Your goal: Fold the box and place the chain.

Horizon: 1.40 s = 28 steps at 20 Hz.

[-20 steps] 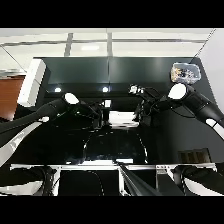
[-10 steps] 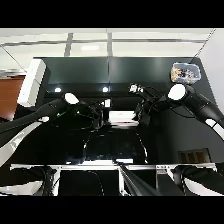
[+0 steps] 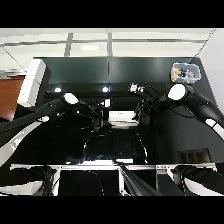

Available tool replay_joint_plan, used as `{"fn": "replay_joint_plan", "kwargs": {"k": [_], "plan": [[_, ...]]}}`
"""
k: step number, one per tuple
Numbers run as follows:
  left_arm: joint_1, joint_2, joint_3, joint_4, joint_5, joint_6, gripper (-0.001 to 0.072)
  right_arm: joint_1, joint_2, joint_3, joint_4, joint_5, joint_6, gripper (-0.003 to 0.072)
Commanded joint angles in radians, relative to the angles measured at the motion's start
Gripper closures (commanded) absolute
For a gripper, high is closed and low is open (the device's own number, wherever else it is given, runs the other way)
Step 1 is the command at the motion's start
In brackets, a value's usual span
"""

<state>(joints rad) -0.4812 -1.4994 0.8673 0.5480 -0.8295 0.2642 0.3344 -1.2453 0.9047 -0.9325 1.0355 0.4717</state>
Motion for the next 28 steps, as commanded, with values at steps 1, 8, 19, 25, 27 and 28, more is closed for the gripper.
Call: {"fn": "replay_joint_plan", "kwargs": {"k": [1,8,19,25,27,28], "plan": [[-0.001,0.0,0.001,0.001,-0.008,0.002,0.0226,0.0,0.0,0.0,0.0,-0.001,0.0,0.0365],[-0.001,0.0,0.001,0.002,-0.008,0.002,0.0226,0.004,0.0,0.0,-0.001,-0.001,-0.001,0.0365],[-0.001,0.0,0.001,0.001,-0.009,0.001,0.0226,0.042,0.0,0.0,-0.045,-0.008,0.0,0.0236],[-0.001,0.0,0.001,0.001,-0.009,0.001,0.0226,0.042,0.01,0.002,-0.045,0.0,0.0,0.0235],[-0.001,0.0,0.001,0.001,-0.009,0.001,0.0226,0.042,0.017,0.003,-0.045,0.0,0.0,0.0234],[-0.001,0.0,0.001,0.001,-0.009,0.001,0.0226,0.042,0.02,0.003,-0.045,0.0,0.0,0.0235]]}}
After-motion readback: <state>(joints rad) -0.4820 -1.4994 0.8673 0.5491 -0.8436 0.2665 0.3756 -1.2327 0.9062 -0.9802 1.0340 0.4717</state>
